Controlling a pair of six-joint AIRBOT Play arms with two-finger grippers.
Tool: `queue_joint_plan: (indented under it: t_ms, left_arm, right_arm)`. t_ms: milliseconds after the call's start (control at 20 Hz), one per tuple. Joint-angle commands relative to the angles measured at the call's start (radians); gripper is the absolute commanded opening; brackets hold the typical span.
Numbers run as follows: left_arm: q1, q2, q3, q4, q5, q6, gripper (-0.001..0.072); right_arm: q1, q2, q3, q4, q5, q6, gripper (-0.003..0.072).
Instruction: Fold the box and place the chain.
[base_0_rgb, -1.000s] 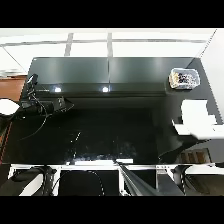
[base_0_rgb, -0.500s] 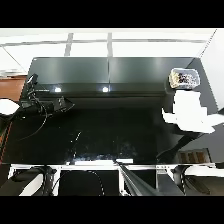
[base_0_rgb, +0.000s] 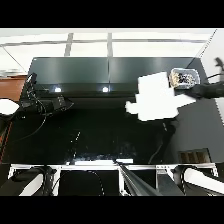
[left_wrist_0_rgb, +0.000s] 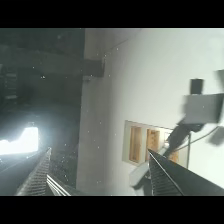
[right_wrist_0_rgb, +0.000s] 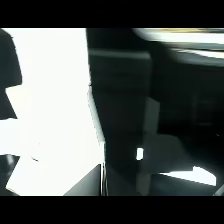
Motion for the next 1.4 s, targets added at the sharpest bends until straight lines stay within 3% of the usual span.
queue_joint_plan:
  t_ms: [0,150,250,400,550,700,800,950,1100,1250,1300,1350]
  left_arm:
    - [0.000,0.000,0.000,0.000,0.004,0.000,0.0699]
    - [-0.016,-0.008,0.000,-0.003,0.005,0.000,0.0699]
    - [-0.049,-0.031,0.000,-0.004,0.005,0.000,0.0699]
    - [-0.113,-0.105,0.003,-0.047,0.019,0.006,0.0699]
    - [-0.114,-0.233,0.043,-0.217,0.010,0.187,0.0698]
    - [-0.120,-0.428,0.146,-0.372,-0.127,0.315,0.0696]
    - [-0.138,-0.546,0.225,-0.368,-0.186,0.308,0.0696]
    - [-0.162,-0.644,0.286,-0.371,-0.223,0.288,0.0696]
    - [-0.175,-0.735,0.346,-0.414,-0.404,0.364,0.0691]
    - [-0.190,-0.804,0.410,-0.405,-0.570,0.482,0.0384]
    - [-0.193,-0.818,0.429,-0.394,-0.612,0.521,0.0305]
    - [-0.199,-0.825,0.446,-0.370,-0.628,0.534,0.0285]
  right_arm:
    - [0.211,0.079,-0.194,0.156,-0.199,0.031,0.0015]
    - [0.398,0.112,-0.374,0.348,-0.333,-0.049,0.0015]
    - [0.514,0.112,-0.435,0.398,-0.414,-0.079,0.0015]
    - [0.630,0.111,-0.459,0.383,-0.502,-0.078,0.0015]
    - [0.655,0.111,-0.459,0.383,-0.510,-0.078,0.0015]
    - [0.655,0.111,-0.459,0.383,-0.507,-0.078,0.0015]
    - [0.655,0.111,-0.459,0.383,-0.499,-0.078,0.0015]
    - [0.655,0.111,-0.459,0.383,-0.487,-0.078,0.0015]
    - [0.655,0.111,-0.459,0.382,-0.483,-0.078,0.0015]
    - [0.655,0.111,-0.459,0.382,-0.481,-0.078,0.0015]
    - [0.655,0.111,-0.459,0.382,-0.479,-0.078,0.0015]
    - [0.655,0.111,-0.459,0.381,-0.477,-0.078,0.0015]
